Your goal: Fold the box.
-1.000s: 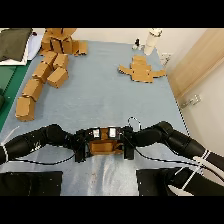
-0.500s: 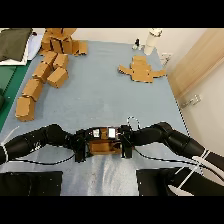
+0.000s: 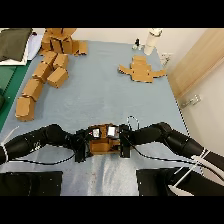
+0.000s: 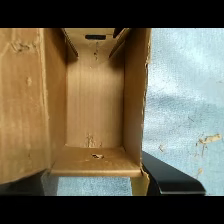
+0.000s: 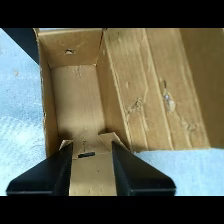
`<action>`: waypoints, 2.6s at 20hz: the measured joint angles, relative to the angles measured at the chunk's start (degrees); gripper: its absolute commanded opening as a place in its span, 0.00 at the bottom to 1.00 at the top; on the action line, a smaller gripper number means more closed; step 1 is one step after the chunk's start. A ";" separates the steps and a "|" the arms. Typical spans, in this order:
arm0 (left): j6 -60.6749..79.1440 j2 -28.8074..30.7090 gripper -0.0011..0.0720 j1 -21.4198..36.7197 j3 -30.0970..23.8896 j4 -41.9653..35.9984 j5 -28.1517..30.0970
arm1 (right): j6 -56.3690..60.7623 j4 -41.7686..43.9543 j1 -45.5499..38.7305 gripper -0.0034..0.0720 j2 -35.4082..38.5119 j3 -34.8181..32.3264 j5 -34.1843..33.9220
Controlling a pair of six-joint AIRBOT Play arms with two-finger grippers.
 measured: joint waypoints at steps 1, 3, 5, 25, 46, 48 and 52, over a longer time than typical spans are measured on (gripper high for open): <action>0.02 0.00 0.74 0.00 0.00 0.00 0.00 | 0.07 0.04 0.00 0.61 0.00 0.00 -0.11; 0.07 0.00 0.74 0.00 0.00 0.02 0.00 | 0.74 0.04 0.00 0.60 0.00 0.00 -0.46; 0.13 0.00 0.74 0.00 0.00 0.04 0.00 | 3.13 -0.59 0.00 0.33 0.07 0.02 -1.18; 0.07 -0.02 0.74 0.00 0.00 0.02 0.02 | 81.02 -30.18 -14.36 0.05 5.25 2.01 -18.25; 0.04 -0.04 0.74 0.00 0.00 0.02 0.00 | 72.91 -7.69 -8.39 0.35 7.23 -2.23 -10.38; 0.04 -0.04 0.74 0.00 0.00 0.02 0.02 | 72.85 -5.75 -8.31 0.36 7.89 -2.01 -10.38; 0.04 -0.04 0.74 0.00 0.00 0.02 0.00 | 72.48 -2.25 -6.67 0.36 8.11 -1.70 -9.33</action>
